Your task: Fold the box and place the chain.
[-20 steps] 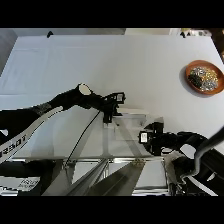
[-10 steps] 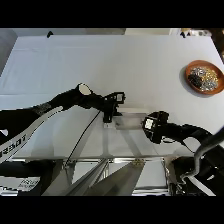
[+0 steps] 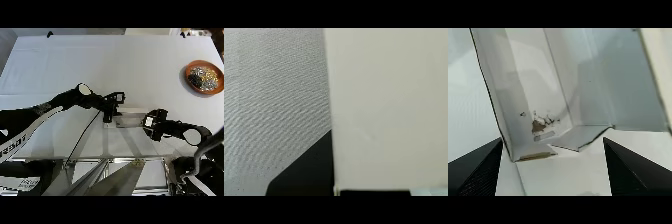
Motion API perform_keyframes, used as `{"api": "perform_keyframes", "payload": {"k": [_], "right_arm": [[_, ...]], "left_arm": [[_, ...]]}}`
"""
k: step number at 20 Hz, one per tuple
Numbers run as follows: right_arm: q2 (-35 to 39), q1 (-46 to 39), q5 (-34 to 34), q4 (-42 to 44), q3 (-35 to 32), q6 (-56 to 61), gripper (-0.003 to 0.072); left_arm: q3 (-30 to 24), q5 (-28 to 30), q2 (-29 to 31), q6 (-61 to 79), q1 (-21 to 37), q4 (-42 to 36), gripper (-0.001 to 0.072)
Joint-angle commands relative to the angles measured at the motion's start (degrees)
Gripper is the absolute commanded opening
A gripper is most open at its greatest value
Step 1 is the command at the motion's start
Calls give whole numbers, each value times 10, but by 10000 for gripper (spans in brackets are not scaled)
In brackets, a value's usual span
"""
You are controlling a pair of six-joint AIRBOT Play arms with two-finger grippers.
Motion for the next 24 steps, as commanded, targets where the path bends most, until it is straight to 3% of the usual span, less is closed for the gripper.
{"api": "perform_keyframes", "payload": {"k": [1,6,12,24], "right_arm": [[-39,-21,-2,38,1,-32,690],[-45,-77,19,74,17,-103,690],[-113,-136,120,205,50,-292,691],[-227,-162,177,281,91,-404,689]], "left_arm": [[0,0,0,0,0,0,10],[0,0,0,0,0,0,10],[0,0,0,0,0,0,10],[0,0,0,0,0,0,10]]}}
